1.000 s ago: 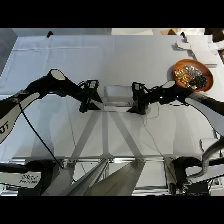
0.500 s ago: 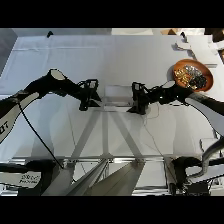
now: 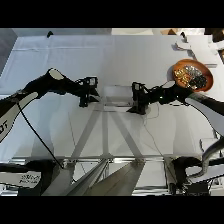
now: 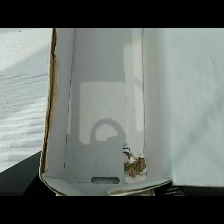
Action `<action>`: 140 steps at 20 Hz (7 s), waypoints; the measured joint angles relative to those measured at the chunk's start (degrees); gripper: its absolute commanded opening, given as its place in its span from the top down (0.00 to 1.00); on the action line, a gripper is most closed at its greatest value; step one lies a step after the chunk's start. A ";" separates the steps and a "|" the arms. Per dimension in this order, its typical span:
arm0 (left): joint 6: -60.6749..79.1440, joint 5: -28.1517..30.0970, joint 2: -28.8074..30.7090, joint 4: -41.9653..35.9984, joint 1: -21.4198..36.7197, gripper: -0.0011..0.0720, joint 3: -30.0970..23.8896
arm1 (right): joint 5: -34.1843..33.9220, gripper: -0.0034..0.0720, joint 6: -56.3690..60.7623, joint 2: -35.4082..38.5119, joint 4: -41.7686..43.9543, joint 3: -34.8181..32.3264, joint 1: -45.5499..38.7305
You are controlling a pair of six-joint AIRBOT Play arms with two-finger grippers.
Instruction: Fold the box and place the chain.
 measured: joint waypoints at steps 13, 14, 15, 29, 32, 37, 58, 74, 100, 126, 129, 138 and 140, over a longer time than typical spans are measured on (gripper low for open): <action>1.40 -2.71 -1.22 -0.90 -2.51 0.61 0.00 | 0.02 0.25 0.00 0.00 0.00 0.00 0.00; 1.95 -2.73 -1.44 -0.98 -2.71 0.61 0.00 | 0.00 0.25 0.02 0.00 0.00 0.02 0.00; 2.47 -2.69 -1.57 -1.07 -2.86 0.61 0.00 | 0.02 0.25 0.02 0.00 0.00 0.00 0.00; 4.24 -1.97 -2.03 -2.12 -3.30 0.97 0.00 | 0.02 0.25 0.00 0.00 0.00 0.00 0.00; 4.22 -2.25 -2.64 -4.87 -3.32 0.97 0.00 | 0.02 0.25 0.00 0.00 0.00 0.00 0.00; 4.20 -2.49 -4.02 -9.18 -3.74 0.78 0.00 | -0.04 0.25 0.00 0.00 -0.02 0.00 0.00; -8.96 -6.29 7.48 -5.92 -2.23 0.98 -0.02 | -0.04 0.25 0.02 0.00 0.02 0.00 0.00; -70.69 -9.94 9.46 16.83 9.09 0.97 -1.49 | 0.00 0.25 0.02 0.00 0.00 0.00 0.00; -75.87 -7.32 -0.94 -4.13 2.45 0.60 -1.55 | 0.02 0.25 0.00 0.00 0.02 0.00 0.00; -69.83 -10.19 -0.70 -10.32 0.85 0.43 -1.55 | 0.00 0.25 0.00 0.00 0.00 0.00 0.00; -69.66 -6.67 -0.70 -10.97 -0.94 0.42 -1.55 | 0.00 0.25 0.02 0.00 0.00 0.00 0.00; -74.62 7.61 3.37 -0.37 -7.78 0.42 -1.55 | -0.15 0.25 0.09 0.00 0.20 0.04 0.00; -78.49 9.53 4.50 4.74 -9.40 0.42 -1.55 | -0.13 0.25 0.07 0.00 0.17 0.04 0.00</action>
